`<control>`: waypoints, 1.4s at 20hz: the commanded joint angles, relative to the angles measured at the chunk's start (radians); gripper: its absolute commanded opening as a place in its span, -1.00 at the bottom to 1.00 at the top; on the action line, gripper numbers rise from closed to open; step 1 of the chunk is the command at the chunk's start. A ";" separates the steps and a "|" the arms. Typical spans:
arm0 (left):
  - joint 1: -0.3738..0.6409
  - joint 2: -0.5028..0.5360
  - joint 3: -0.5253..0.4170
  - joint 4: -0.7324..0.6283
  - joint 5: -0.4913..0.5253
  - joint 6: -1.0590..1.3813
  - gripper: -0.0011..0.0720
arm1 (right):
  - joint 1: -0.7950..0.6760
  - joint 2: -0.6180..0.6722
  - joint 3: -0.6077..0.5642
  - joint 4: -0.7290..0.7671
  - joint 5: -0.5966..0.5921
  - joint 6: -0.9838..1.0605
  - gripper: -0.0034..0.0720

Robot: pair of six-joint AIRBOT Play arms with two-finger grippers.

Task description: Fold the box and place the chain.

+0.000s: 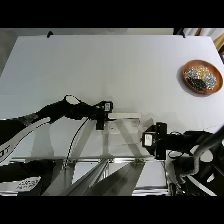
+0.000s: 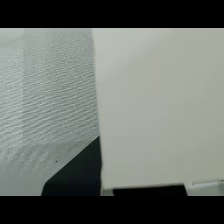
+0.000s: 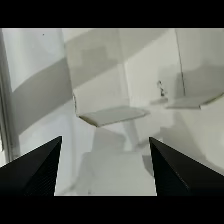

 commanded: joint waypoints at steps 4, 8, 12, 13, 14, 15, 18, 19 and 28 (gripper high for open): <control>0.000 -0.001 0.000 0.000 -0.003 0.000 -0.94 | 0.227 0.008 -0.054 -0.204 -0.170 0.289 0.69; 0.000 -0.001 0.001 0.000 -0.003 0.000 -0.94 | 0.289 -0.003 -0.097 -0.289 -0.181 0.330 0.76; 0.000 -0.001 0.001 0.000 -0.003 0.000 -0.94 | 0.307 -0.066 -0.102 -0.308 -0.271 0.391 0.81; 0.000 -0.001 0.001 0.000 -0.003 0.000 -0.94 | 0.307 -0.084 -0.102 -0.308 -0.311 0.411 0.81; 0.000 -0.001 0.001 0.000 -0.003 0.000 -0.94 | 0.307 -0.103 -0.102 -0.309 -0.343 0.410 0.81; 0.000 -0.001 0.001 0.000 -0.003 0.000 -0.94 | 0.307 -0.121 -0.102 -0.310 -0.364 0.410 0.81; 0.000 -0.001 0.001 0.000 -0.003 0.000 -0.94 | 0.307 -0.163 -0.102 -0.309 -0.407 0.410 0.81; 0.000 -0.001 0.001 0.000 -0.003 0.000 -0.94 | 0.306 -0.164 -0.101 -0.309 -0.418 0.409 0.81; 0.000 -0.001 0.000 0.000 -0.003 0.000 -0.94 | 0.167 -0.163 -0.078 -0.309 -0.434 0.397 0.81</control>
